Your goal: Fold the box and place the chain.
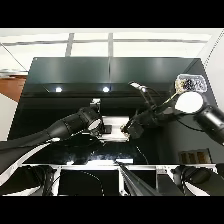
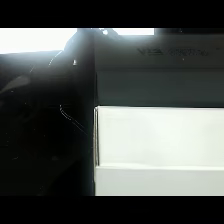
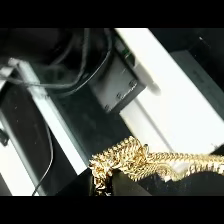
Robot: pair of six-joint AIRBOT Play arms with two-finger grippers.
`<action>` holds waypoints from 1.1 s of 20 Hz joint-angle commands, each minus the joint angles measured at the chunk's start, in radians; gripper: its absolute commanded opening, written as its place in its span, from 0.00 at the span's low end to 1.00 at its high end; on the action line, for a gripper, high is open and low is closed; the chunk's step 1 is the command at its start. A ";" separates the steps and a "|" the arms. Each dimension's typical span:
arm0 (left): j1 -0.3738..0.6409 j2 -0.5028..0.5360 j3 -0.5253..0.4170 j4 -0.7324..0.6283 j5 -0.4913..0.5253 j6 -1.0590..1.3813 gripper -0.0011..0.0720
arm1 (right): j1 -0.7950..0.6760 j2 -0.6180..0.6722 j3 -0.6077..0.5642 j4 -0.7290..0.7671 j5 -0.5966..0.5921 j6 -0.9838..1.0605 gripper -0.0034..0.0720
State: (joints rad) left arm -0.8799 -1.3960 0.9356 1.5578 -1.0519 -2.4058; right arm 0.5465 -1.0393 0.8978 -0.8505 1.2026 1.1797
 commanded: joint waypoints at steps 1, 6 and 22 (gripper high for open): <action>0.000 0.000 0.000 -0.007 0.000 0.000 0.06 | 0.020 -0.053 -0.004 -0.030 -0.082 -0.003 0.10; 0.000 0.000 0.000 -0.007 0.000 0.000 0.06 | 0.018 -0.054 -0.004 -0.042 -0.079 0.000 0.14; 0.000 0.000 0.000 -0.006 0.002 0.000 0.06 | -0.663 0.013 -0.208 -0.415 -0.502 0.347 1.00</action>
State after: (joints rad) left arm -0.8799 -1.3960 0.9356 1.5509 -1.0508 -2.4062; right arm -0.0429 -0.9913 0.7532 -1.2148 0.9749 1.3849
